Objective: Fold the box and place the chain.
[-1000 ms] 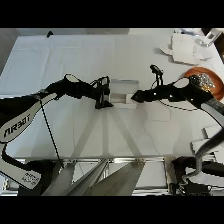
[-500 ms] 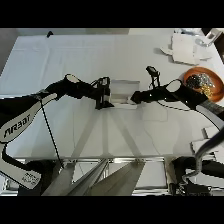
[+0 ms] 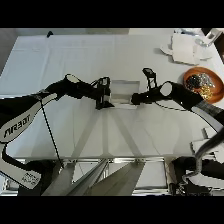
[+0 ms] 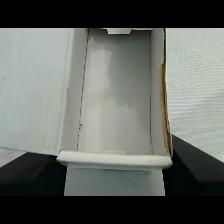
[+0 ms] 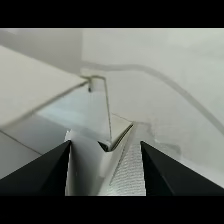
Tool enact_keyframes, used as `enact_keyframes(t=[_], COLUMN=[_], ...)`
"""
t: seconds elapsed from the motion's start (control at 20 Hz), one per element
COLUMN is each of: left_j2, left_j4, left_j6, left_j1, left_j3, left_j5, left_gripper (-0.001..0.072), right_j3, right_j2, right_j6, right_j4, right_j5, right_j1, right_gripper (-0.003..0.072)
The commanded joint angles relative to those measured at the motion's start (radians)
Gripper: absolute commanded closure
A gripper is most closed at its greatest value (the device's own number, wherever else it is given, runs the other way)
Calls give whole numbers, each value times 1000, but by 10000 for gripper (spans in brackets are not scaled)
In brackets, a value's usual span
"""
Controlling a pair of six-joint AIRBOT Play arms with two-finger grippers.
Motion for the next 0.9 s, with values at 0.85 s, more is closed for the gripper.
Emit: enact_keyframes(t=[0.85], left_j2=[0], left_j4=[1], left_j6=[0], left_j1=[0], left_j3=[1], left_j5=[1], left_gripper=[394], right_j3=[347], right_j2=[-157], right_j6=[627], right_j4=[-504], right_j5=[299], right_j1=[174], right_gripper=[277])
